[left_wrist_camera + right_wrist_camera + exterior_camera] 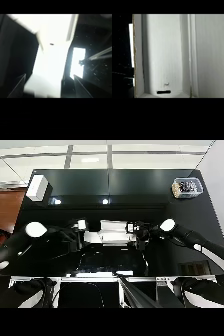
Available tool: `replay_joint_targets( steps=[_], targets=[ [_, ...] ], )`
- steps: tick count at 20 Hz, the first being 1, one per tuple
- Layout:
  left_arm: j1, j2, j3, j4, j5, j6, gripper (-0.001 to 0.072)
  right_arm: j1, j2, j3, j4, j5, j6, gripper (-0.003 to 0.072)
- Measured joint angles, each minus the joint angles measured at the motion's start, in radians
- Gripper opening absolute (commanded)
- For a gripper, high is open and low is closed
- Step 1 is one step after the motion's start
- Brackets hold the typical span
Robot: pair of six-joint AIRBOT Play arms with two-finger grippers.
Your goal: Fold the box and place the chain.
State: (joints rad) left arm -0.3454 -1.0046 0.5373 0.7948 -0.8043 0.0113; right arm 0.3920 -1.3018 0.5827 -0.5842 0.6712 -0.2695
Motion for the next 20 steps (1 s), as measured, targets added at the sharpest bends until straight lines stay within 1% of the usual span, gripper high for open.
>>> replay_joint_targets(
  steps=[2, 4, 5, 6, 7, 8, 9, 11, 14, 20],
  targets=[
    [-0.045, -0.089, 0.053, -0.002, 0.032, 0.029, 0.0691, 0.000, 0.000, 0.000, 0.000, 0.000, 0.000, 0.0443],
    [-0.071, -0.164, 0.105, -0.003, 0.035, 0.045, 0.0672, 0.000, 0.000, 0.000, 0.000, 0.000, 0.000, 0.0443],
    [-0.078, -0.196, 0.126, -0.002, 0.034, 0.050, 0.0617, 0.000, 0.000, 0.000, 0.000, 0.000, 0.000, 0.0443],
    [-0.084, -0.224, 0.145, -0.002, 0.031, 0.054, 0.0469, 0.000, 0.000, 0.000, 0.000, 0.000, 0.000, 0.0443],
    [-0.089, -0.245, 0.158, -0.002, 0.023, 0.059, 0.0375, 0.000, 0.000, 0.000, 0.000, 0.000, 0.000, 0.0443],
    [-0.091, -0.263, 0.169, 0.000, 0.007, 0.061, 0.0354, 0.000, 0.000, 0.000, 0.000, 0.000, 0.000, 0.0443],
    [-0.093, -0.275, 0.176, 0.001, -0.005, 0.062, 0.0350, 0.000, 0.000, 0.000, 0.000, 0.000, 0.000, 0.0443],
    [-0.096, -0.290, 0.187, 0.001, -0.031, 0.064, 0.0272, 0.000, 0.000, 0.000, 0.000, 0.000, 0.000, 0.0443],
    [-0.098, -0.300, 0.194, 0.000, -0.066, 0.065, 0.0272, 0.000, 0.000, 0.000, 0.000, 0.000, 0.000, 0.0443],
    [-0.098, -0.306, 0.205, -0.019, -0.086, 0.063, 0.0272, 0.000, 0.000, 0.000, 0.000, 0.000, 0.000, 0.0443]
  ],
)
